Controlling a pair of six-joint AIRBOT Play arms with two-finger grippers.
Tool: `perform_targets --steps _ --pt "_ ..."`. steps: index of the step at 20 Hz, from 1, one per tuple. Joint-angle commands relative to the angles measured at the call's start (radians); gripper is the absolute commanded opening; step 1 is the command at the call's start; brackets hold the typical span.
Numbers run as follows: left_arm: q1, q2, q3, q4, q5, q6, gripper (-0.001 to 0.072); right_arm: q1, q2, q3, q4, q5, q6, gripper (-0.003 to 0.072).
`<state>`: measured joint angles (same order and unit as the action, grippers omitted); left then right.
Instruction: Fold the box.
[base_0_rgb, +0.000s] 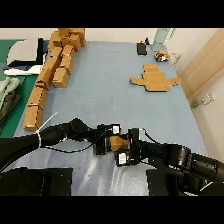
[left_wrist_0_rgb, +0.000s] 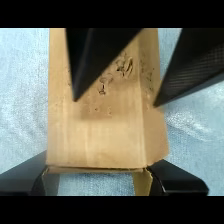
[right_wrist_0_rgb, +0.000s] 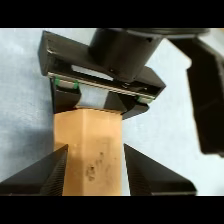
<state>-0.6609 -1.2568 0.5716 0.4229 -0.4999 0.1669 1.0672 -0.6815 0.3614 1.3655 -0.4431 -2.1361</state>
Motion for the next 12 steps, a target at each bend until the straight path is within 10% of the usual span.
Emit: perform_targets --steps 1,12 --pt "0.000 0.000 0.001 0.000 0.000 0.000 0.0605 0.000 -0.011 0.000 0.029 -0.020 -0.003 0.0549" --pt "0.000 0.000 0.001 0.000 0.000 0.000 0.0605 0.043 -0.052 0.001 -0.187 -0.023 0.198 0.0549"
